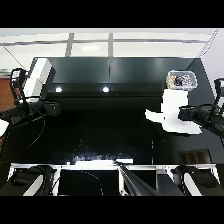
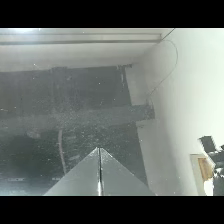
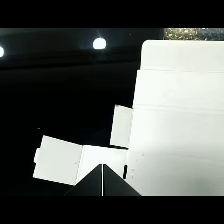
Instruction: Fold the box and place the chain.
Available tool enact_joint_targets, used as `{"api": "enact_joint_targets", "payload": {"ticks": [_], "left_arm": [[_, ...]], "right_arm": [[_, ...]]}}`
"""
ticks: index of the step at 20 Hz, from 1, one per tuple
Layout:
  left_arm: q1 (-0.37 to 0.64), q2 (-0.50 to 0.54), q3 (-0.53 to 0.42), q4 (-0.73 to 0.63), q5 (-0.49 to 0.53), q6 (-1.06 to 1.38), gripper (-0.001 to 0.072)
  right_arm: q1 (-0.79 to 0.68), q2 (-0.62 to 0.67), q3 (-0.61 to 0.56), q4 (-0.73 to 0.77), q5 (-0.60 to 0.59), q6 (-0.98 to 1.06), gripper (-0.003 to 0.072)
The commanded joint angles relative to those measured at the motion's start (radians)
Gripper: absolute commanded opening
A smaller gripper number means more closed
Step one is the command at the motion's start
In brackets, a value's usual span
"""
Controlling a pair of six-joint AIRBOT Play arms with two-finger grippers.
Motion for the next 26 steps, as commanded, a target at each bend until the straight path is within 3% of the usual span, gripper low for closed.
{"api": "enact_joint_targets", "payload": {"ticks": [1,5,8,11,12,13,14,15,16,20,23,26], "left_arm": [[0.0,0.001,0.0,0.0,0.0,0.0,0.0028],[-0.001,0.001,0.0,-0.011,0.008,0.0,0.0028],[-0.001,-0.003,0.0,-0.032,0.125,0.0,0.0028],[-0.001,-0.011,0.0,-0.034,0.192,0.0,0.0028],[-0.001,-0.02,0.0,-0.035,0.215,-0.001,0.0031],[-0.001,-0.032,0.0,-0.037,0.229,-0.001,0.0037],[-0.001,-0.048,0.0,-0.037,0.231,-0.005,0.0224],[-0.001,-0.065,0.0,-0.037,0.229,-0.004,0.0584],[-0.001,-0.085,0.0,-0.045,0.214,-0.004,0.0708],[-0.001,-0.129,0.0,-0.052,0.133,-0.004,0.0708],[-0.001,-0.129,0.0,-0.052,0.105,-0.003,0.0708],[0.0,-0.129,0.0,-0.051,0.07,0.02,0.0708]], "right_arm": [[0.001,0.001,0.0,0.0,0.0,0.0,0.0012],[0.001,0.001,0.0,0.0,0.0,0.0,0.0012],[0.001,0.001,0.0,0.029,-0.017,0.001,0.0012],[0.001,0.001,0.0,0.071,-0.141,0.002,0.0013],[0.001,0.001,0.0,0.072,-0.173,0.003,0.0065],[0.001,0.001,0.0,0.071,-0.188,0.007,0.0449],[0.001,0.0,0.0,0.056,-0.2,0.007,0.072],[0.0,-0.003,0.0,0.02,-0.209,0.016,0.072],[-0.003,-0.013,0.0,-0.043,-0.211,0.076,0.072],[-0.183,-0.175,0.163,-0.314,-0.095,0.261,0.072],[-0.413,-0.359,0.295,-0.351,-0.006,0.262,0.072],[-0.584,-0.485,0.312,-0.351,0.067,0.28,0.072]]}}
